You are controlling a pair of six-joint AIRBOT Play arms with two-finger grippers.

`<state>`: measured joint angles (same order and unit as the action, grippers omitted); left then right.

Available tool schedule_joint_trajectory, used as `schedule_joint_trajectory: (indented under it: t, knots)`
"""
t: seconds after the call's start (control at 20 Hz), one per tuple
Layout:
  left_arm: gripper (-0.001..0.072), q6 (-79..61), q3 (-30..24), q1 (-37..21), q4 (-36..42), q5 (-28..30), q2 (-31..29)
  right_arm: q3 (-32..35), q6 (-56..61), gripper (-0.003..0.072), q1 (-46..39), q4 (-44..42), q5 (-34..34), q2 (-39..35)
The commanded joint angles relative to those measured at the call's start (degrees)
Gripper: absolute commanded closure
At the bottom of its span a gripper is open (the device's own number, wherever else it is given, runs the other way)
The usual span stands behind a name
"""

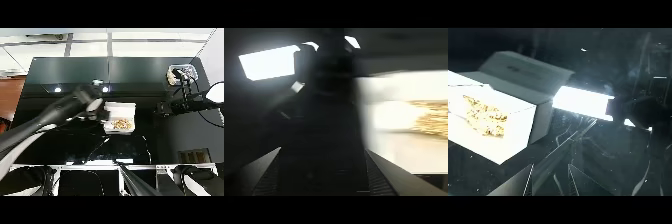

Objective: Fold the box and place the chain.

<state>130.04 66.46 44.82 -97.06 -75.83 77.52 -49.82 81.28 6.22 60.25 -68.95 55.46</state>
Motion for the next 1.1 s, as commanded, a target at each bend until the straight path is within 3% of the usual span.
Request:
schedule_joint_trajectory:
  t: [0.0,0.1,0.2,0.3,0.5,0.6,0.7,0.75,1.05]
  knots:
    - [0.0136,0.55,-14.82,-9.73,0.81,3.72,-13.42,-0.04,-0.04,0.0418,-0.02,0.26,1.27,-0.04]
    - [0.0136,-20.61,-26.05,-20.98,23.89,13.22,-20.0,-0.04,-0.04,0.0418,-0.02,0.26,1.77,-0.04]
    - [0.0136,-57.35,-34.77,-28.81,48.98,14.16,-22.95,-0.04,-0.02,0.0417,-0.02,0.24,2.03,-0.07]
    - [0.0135,-79.87,-39.21,-31.06,59.47,14.6,-22.93,-0.04,0.0,0.0418,-0.02,0.22,2.12,-0.07]
    - [0.0135,-104.02,-39.91,-29.03,59.65,17.29,-22.84,-0.04,0.17,0.0418,-0.02,-0.15,2.16,-0.04]
    - [0.0134,-115.1,-39.91,-27.85,59.8,21.57,-22.82,-0.04,0.17,0.0417,0.0,-0.15,2.38,-0.04]
    - [0.0006,-127.58,-39.87,-25.97,60.02,27.17,-22.77,-0.04,0.17,0.0417,-0.02,-0.15,2.8,-0.04]
    - [0.0006,-130.31,-39.15,-25.59,60.37,27.8,-21.97,-0.04,0.24,0.0417,0.0,-0.17,2.97,-0.04]
    - [0.0001,-143.32,-30.01,-25.51,60.17,23.52,-6.21,-0.04,1.46,0.0417,0.02,-0.17,3.61,-0.04]
